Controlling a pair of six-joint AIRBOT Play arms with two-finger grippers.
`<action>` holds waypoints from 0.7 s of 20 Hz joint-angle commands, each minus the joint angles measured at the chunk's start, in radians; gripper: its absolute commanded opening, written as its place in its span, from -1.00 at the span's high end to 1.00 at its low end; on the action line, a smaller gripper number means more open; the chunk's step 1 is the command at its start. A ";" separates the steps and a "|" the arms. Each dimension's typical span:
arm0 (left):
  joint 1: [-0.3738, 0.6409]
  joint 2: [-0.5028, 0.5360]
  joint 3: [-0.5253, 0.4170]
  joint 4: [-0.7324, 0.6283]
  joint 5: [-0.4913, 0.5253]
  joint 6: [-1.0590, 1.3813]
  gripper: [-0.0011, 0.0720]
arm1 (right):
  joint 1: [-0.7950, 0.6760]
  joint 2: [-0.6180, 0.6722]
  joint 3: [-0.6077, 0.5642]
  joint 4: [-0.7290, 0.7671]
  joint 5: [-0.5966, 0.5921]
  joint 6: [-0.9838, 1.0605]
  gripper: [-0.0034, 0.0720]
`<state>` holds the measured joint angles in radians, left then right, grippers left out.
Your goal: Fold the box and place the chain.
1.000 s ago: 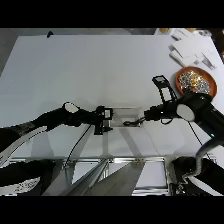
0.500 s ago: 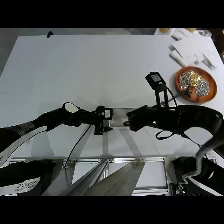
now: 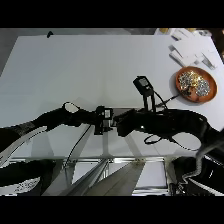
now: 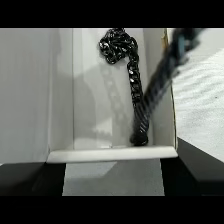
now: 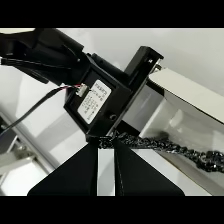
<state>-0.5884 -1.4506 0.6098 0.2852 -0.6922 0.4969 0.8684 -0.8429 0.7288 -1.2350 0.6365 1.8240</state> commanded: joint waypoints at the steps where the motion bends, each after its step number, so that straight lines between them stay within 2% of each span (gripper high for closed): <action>1: 0.001 0.000 0.000 0.000 0.000 0.000 0.78 | 0.005 -0.063 0.001 -0.001 0.010 0.000 0.86; 3: 0.001 0.001 0.000 0.000 0.000 0.000 0.78 | 0.005 -0.096 0.001 0.002 0.032 0.000 0.82; 4: 0.001 0.001 0.000 0.000 0.000 0.000 0.78 | 0.005 -0.102 0.001 0.002 0.037 0.000 0.60; 5: 0.001 0.000 0.000 0.000 0.000 0.000 0.78 | 0.003 -0.101 0.002 0.001 0.036 0.000 0.46; 6: 0.001 0.000 0.000 0.000 0.000 0.000 0.78 | -0.008 -0.096 0.004 0.001 0.033 0.000 0.43; 9: 0.001 0.000 0.000 0.000 0.000 0.000 0.78 | -0.091 -0.076 0.042 0.001 0.076 -0.029 0.43; 13: 0.001 0.000 0.000 0.000 0.000 0.000 0.78 | -0.285 -0.073 0.130 -0.003 0.149 -0.108 0.44; 14: 0.001 0.001 0.000 0.000 0.000 0.000 0.78 | -0.344 -0.074 0.132 -0.019 0.149 -0.108 0.53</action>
<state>-0.5884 -1.4506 0.6098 0.2852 -0.6922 0.4969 0.6498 -0.9180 0.8257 -1.2377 0.7479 1.7519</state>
